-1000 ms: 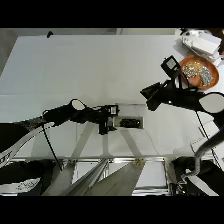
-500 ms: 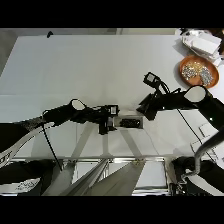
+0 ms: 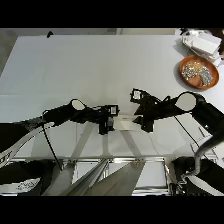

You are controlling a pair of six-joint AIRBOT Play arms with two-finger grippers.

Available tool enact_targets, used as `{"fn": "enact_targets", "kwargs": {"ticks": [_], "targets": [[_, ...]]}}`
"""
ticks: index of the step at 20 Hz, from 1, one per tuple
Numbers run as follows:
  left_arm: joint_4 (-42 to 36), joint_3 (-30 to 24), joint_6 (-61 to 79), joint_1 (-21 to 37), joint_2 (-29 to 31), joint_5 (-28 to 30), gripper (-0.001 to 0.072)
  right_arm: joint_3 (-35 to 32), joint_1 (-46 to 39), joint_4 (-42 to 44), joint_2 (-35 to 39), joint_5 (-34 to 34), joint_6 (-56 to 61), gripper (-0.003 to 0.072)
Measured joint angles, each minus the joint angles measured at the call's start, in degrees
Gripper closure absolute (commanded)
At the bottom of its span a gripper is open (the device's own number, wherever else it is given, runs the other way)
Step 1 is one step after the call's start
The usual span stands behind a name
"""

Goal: Fold the box and place the chain.

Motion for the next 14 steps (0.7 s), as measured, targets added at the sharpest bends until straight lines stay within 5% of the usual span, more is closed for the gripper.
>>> {"fn": "enact_targets", "kwargs": {"ticks": [6, 14], "targets": [[-0.02, 0.00, 0.00, 0.00, 0.00, 0.00, 0.0233, 0.00, 3.54, -2.25, 0.02, 1.51, -0.04, 0.0377], [-0.04, 0.00, -0.09, 0.00, 0.00, -0.02, 0.0233, 0.00, 4.87, -6.64, 0.02, -0.79, 4.59, 0.0516]]}}
